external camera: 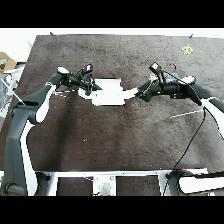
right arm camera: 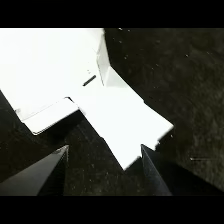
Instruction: Fold the box and place the chain.
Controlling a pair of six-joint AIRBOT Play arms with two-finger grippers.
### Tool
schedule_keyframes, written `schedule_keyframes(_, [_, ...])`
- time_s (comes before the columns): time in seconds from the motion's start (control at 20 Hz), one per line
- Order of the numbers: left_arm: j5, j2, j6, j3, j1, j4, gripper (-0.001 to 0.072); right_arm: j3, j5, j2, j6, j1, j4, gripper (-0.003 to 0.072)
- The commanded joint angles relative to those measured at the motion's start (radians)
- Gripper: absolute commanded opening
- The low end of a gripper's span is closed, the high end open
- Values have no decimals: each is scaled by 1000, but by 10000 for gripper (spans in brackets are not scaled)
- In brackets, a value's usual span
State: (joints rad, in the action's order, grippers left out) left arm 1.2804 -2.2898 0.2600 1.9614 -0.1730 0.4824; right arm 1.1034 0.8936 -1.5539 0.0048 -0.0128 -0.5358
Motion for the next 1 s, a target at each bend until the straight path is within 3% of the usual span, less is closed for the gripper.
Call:
schedule_keyframes(0.0, [-6, -1, 3, -3, 0, 10, 10, 0, -2, -1, -157, 47, 0, 535])
schedule_keyframes(0.25, [-6, -1, 3, -3, 0, 10, 10, 2, -13, -25, -296, 165, -10, 537])
schedule_keyframes(0.3, [-6, -1, 3, -3, 0, 10, 10, 2, -27, -39, -301, 184, -24, 644])
schedule_keyframes(0.35, [-7, -1, 3, -3, 0, 10, 10, 2, -43, -56, -301, 200, -30, 654])
schedule_keyframes(0.65, [-7, -1, 3, -3, -1, 10, 10, 18, -86, -102, -370, 256, -103, 651])
schedule_keyframes(0.95, [-8, -1, 3, -3, 0, 10, 10, 117, -118, -202, -314, 280, -134, 634])
